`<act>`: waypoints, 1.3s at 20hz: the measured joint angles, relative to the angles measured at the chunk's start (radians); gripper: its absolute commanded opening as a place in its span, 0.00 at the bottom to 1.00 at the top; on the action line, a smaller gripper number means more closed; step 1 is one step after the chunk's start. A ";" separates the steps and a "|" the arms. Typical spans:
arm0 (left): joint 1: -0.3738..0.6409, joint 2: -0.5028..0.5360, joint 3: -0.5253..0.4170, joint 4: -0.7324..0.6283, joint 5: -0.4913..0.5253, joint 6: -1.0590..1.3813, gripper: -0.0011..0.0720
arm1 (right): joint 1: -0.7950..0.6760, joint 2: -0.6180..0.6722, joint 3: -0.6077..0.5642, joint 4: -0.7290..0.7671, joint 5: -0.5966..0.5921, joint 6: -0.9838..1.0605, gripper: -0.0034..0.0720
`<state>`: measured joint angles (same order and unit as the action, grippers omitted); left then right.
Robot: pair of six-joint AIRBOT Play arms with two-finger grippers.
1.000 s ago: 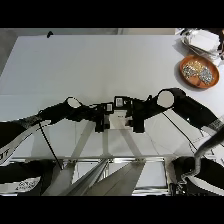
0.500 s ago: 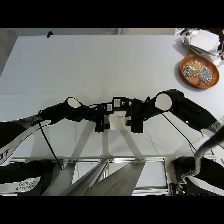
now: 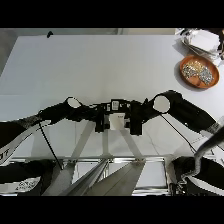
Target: Fold the box and place the chain.
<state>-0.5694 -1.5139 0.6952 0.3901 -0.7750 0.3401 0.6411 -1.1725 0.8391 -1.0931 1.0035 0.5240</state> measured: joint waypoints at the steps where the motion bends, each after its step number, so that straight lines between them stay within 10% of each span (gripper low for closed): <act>1: 0.000 0.000 0.000 0.000 0.000 0.000 0.30 | 0.002 0.000 0.000 0.002 0.001 0.000 0.50; 26: 0.000 0.000 0.000 0.000 0.000 0.000 0.30 | 0.007 0.000 -0.023 -0.025 -0.060 -0.001 0.38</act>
<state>-0.5697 -1.5139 0.6952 0.3897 -0.7750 0.3397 0.6483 -1.1725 0.8158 -1.1179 0.9440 0.5232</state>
